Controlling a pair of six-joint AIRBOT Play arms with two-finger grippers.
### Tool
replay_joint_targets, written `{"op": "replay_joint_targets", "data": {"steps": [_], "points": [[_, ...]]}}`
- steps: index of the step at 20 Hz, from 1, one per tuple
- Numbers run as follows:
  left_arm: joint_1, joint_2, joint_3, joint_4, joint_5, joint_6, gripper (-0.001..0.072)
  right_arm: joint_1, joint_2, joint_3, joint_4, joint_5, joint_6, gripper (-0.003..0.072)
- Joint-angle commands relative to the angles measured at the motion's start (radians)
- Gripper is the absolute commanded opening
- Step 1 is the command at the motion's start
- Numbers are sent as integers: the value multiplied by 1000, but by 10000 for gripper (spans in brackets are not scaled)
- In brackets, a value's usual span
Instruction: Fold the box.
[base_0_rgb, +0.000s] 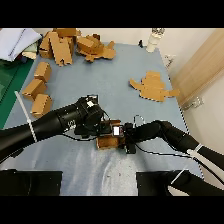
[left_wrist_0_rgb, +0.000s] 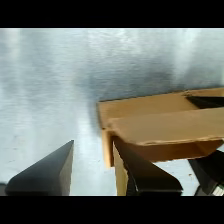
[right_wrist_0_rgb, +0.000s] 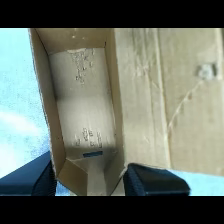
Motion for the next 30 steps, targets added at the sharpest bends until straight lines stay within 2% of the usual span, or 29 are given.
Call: {"op": "replay_joint_targets", "data": {"steps": [1, 3, 4, 5, 6, 7, 10, 12, 13, 15, 17, 18, 19, 21, 23, 27, 30], "points": [[23, 18, 1, 13, -43, 2, 370, 0, 0, 0, 0, 0, 0, 541], [36, 18, 0, 21, -59, 8, 368, 0, 0, 0, 0, 0, 0, 542], [43, 18, 1, 27, -68, 11, 328, 0, 0, 0, 0, 0, 1, 542], [49, 19, 1, 42, -74, 13, 263, 0, 0, 0, 0, 0, 0, 541], [58, 18, 0, 58, -80, 26, 152, 0, 0, 0, 0, 0, 0, 541], [72, 18, 0, 69, -87, 75, 11, 0, 0, 0, 0, 0, 0, 542], [175, 19, -4, 67, -119, 345, 11, -1, 0, 0, 0, 0, 0, 541], [296, 23, -13, 46, -44, 591, 11, 0, 0, 0, 0, 0, 0, 541], [376, 24, -16, -26, 32, 772, 11, 0, 0, 0, 0, 0, 0, 542], [560, 20, -30, -374, 155, 1311, 12, 0, 0, 0, 0, 0, 0, 542], [732, -8, -38, -772, 135, 1875, 12, -1, 0, 0, 0, 3, 0, 541], [791, -22, -42, -880, 137, 2006, 11, 0, 0, 0, 0, 9, 0, 541], [828, -32, -42, -909, 139, 2121, 10, -1, 0, 0, 1, 12, 1, 541], [838, -33, -64, -893, 134, 2277, 9, -1, 0, 0, 23, 16, 1, 541], [808, -20, -137, -929, 121, 2419, 10, 0, 0, 0, 58, 50, 1, 541], [779, 62, -376, -1022, 162, 2679, 9, 0, 0, 0, 76, 62, 2, 541], [754, 166, -548, -1044, 289, 2847, 10, 0, 0, 0, 76, 62, 25, 541]]}}
